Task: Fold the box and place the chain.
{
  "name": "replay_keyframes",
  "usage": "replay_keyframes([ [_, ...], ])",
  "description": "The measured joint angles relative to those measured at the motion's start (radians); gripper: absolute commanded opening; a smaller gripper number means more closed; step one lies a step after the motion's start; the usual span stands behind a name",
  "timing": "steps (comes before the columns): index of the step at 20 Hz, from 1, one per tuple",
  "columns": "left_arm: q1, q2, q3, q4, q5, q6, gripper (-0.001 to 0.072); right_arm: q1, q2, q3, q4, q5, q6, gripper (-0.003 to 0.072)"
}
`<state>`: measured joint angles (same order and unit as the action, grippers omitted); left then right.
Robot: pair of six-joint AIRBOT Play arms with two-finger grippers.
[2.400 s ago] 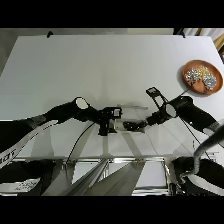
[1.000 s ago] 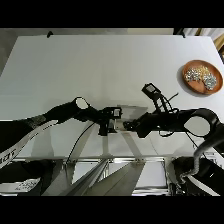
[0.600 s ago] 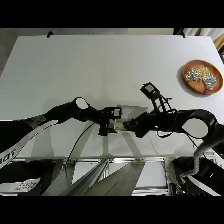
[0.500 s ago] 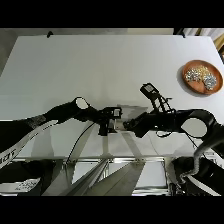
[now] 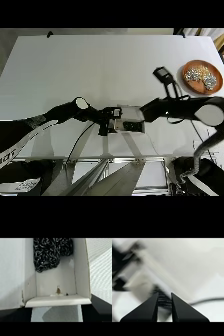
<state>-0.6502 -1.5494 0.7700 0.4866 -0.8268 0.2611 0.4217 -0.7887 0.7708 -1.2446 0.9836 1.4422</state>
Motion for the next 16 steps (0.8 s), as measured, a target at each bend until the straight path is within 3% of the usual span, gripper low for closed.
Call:
replay_keyframes([
  [2, 0.000, 0.000, 0.000, 0.000, 0.000, 0.000, 0.0397, -0.118, -0.001, 0.039, -0.055, 0.040, 0.009, 0.0109],
  [4, 0.000, 0.000, 0.000, 0.000, 0.000, 0.000, 0.0397, -0.241, -0.023, 0.060, -0.104, 0.077, 0.013, 0.0117],
  [6, 0.000, 0.000, 0.000, 0.000, 0.000, 0.000, 0.0397, -0.338, -0.075, 0.070, -0.131, 0.100, 0.009, 0.0246],
  [7, 0.000, 0.000, 0.000, 0.000, 0.000, 0.000, 0.0397, -0.371, -0.109, 0.074, -0.140, 0.104, 0.005, 0.0248],
  [16, 0.000, 0.000, 0.000, 0.000, 0.000, 0.000, 0.0397, -0.455, -0.495, 0.124, -0.145, 0.096, -0.010, 0.0245],
])
